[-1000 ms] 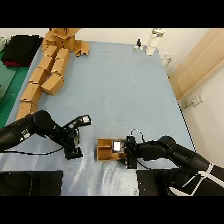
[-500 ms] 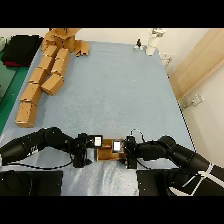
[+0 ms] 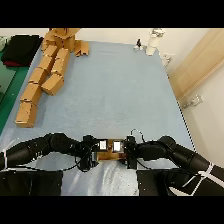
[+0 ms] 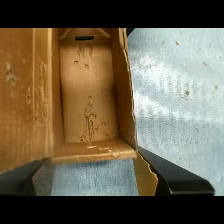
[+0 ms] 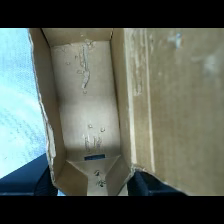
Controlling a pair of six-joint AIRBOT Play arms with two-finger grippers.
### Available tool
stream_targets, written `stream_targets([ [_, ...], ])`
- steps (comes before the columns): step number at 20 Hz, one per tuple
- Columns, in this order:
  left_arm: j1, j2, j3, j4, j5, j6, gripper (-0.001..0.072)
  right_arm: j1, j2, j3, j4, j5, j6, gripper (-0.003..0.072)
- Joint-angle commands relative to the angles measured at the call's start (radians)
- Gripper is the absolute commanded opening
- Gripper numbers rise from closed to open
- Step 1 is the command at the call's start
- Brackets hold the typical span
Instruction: Fold the box.
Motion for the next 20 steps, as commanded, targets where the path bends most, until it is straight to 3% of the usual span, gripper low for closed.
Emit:
stream_targets([
  [1, -0.011, -0.005, -0.001, -0.018, 0.021, 0.000, 0.0697, 0.000, 0.001, 0.001, 0.000, 0.001, 0.000, 0.0453],
  [20, -0.067, -0.047, -0.010, -0.018, 0.132, 0.000, 0.0695, 0.000, 0.001, 0.001, 0.000, 0.001, 0.000, 0.0453],
])
